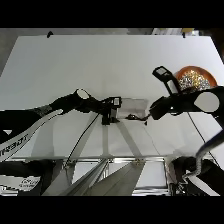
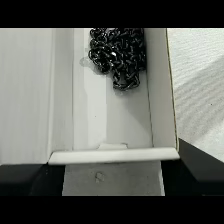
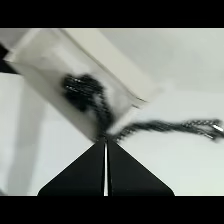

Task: Fold the box and place the chain.

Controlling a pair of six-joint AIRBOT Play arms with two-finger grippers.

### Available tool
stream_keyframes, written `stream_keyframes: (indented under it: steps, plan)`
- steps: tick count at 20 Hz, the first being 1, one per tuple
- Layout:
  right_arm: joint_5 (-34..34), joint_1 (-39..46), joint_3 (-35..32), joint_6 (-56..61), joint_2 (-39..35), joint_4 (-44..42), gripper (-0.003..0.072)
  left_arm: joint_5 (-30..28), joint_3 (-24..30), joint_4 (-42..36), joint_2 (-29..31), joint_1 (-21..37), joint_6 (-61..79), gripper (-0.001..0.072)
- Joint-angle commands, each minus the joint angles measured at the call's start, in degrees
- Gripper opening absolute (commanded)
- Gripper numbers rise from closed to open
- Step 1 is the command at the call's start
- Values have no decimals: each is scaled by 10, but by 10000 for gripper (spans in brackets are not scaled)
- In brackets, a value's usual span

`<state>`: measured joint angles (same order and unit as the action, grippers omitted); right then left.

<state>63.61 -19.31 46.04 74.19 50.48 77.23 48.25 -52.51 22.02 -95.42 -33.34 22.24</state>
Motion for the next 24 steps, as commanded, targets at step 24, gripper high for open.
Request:
stream_keyframes:
  steps: [24]
  plan:
    - [-113,123,0,-223,261,47,224,0,0,0,0,0,0,270]
